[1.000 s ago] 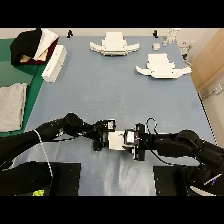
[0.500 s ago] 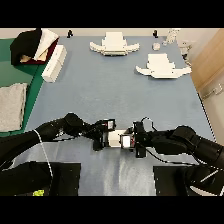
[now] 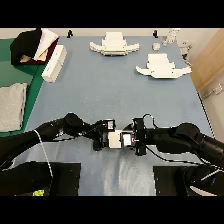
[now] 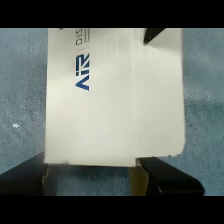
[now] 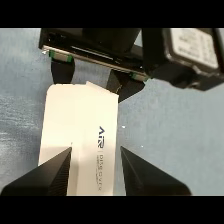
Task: Fold the box.
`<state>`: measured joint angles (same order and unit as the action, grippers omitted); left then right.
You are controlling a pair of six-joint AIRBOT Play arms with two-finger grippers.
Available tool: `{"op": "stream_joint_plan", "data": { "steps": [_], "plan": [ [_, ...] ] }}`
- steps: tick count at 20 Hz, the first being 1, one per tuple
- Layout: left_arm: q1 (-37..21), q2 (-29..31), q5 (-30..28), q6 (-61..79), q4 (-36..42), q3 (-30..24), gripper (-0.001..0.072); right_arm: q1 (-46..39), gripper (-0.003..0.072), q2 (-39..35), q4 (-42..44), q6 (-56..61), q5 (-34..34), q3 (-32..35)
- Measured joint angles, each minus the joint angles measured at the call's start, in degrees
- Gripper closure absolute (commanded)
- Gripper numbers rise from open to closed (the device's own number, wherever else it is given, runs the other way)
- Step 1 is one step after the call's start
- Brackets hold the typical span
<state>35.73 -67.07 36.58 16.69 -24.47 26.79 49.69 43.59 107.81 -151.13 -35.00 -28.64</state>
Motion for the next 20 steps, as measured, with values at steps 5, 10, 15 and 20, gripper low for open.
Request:
{"op": "stream_joint_plan", "data": {
  "steps": [5,10,15,20],
  "plan": [
    [0.0,0.0,0.0,-0.1,0.1,0.0,0.0241,-0.3,0.0199,-0.3,-2.2,0.0,1.1,-0.1],
    [0.0,0.0,0.0,0.1,0.0,0.0,0.0241,-0.4,0.0199,-1.3,-0.5,0.1,-1.6,-0.1],
    [0.0,0.0,0.0,0.1,0.0,0.0,0.0241,-0.3,0.0199,-2.0,1.9,0.2,-6.0,-0.2],
    [0.0,0.0,0.0,0.0,0.0,0.0,0.0241,-0.3,0.0199,-0.8,1.9,0.2,-6.6,0.0]
  ]
}}
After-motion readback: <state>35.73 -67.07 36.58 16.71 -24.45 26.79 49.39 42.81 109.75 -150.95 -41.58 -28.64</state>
